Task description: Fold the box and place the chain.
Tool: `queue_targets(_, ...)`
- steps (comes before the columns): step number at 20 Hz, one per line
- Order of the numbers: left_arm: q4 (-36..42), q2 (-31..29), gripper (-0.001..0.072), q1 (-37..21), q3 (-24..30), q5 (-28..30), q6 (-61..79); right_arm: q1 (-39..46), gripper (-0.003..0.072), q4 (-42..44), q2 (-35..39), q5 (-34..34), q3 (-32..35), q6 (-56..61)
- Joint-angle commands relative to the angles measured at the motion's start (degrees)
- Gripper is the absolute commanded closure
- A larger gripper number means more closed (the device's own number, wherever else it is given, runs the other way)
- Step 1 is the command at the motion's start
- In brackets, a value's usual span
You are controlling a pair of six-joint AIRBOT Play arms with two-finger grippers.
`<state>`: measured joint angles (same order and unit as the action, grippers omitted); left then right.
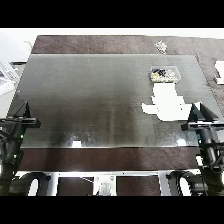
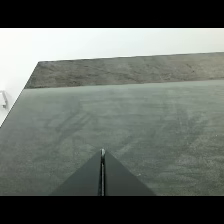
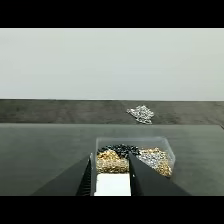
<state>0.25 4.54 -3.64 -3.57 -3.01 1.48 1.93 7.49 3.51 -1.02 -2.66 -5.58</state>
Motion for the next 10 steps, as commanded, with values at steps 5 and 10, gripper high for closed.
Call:
queue_targets(5,-0.02,0.0,0.0687,0.02,0.02,0.02,0.02,1.75,0.0387,0.0,-36.26,7.72,-21.05,-7.76)
queue_targets(10,-0.02,0.0,0.0687,0.02,0.02,0.02,0.02,8.26,0.0384,-0.04,-53.59,5.01,-35.74,-5.38)
